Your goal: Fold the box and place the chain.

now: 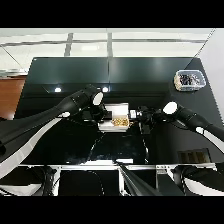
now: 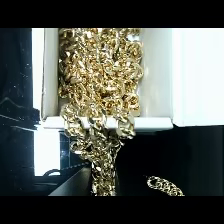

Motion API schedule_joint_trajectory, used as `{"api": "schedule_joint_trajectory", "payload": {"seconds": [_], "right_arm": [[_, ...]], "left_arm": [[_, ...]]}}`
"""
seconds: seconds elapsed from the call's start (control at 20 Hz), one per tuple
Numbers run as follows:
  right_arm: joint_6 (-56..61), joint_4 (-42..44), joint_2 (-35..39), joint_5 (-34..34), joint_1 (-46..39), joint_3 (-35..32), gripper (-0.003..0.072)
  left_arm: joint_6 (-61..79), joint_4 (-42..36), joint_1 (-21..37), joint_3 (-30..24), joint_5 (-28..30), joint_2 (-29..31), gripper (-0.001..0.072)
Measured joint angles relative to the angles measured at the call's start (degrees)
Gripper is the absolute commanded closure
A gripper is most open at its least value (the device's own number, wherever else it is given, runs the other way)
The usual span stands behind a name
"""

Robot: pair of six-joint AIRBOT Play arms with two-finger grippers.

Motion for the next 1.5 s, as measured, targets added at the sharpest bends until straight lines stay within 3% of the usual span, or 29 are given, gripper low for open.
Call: {"api": "schedule_joint_trajectory", "payload": {"seconds": [0.2,0.55,0.75,0.95,1.2,1.25,1.35,1.4,1.5], "right_arm": [[7.0,-2.6,2.6,1.5,-0.2,0.2,0.0673],[37.1,-9.0,18.1,8.3,-0.9,5.8,0.0673],[46.1,3.0,21.8,12.4,-0.9,9.0,0.0673],[46.8,18.2,22.8,12.7,-0.9,10.2,0.0672],[46.1,23.5,20.0,12.0,-0.3,9.1,0.0671],[46.1,23.4,18.9,11.9,0.0,8.5,0.0657],[46.1,22.7,16.4,11.5,0.5,7.2,0.0349],[46.2,22.0,15.3,11.1,0.7,6.7,0.0297],[46.8,19.4,14.0,10.3,0.3,6.3,0.0298]], "left_arm": [[0.0,0.0,0.0,0.0,0.0,0.0,0.0682],[0.0,0.0,0.0,0.0,0.0,0.0,0.0682],[0.0,-0.1,0.0,0.0,0.0,0.0,0.0682],[0.0,-0.1,0.0,0.0,-0.1,0.0,0.0682],[0.0,-0.1,0.0,0.0,0.0,0.0,0.0682],[0.0,-0.1,0.0,0.0,0.0,0.0,0.0682],[0.0,-0.1,0.0,0.0,0.0,0.0,0.0682],[0.0,-0.1,0.0,0.0,0.0,0.0,0.0681],[0.0,0.0,0.0,0.0,0.0,0.0,0.0682]]}}
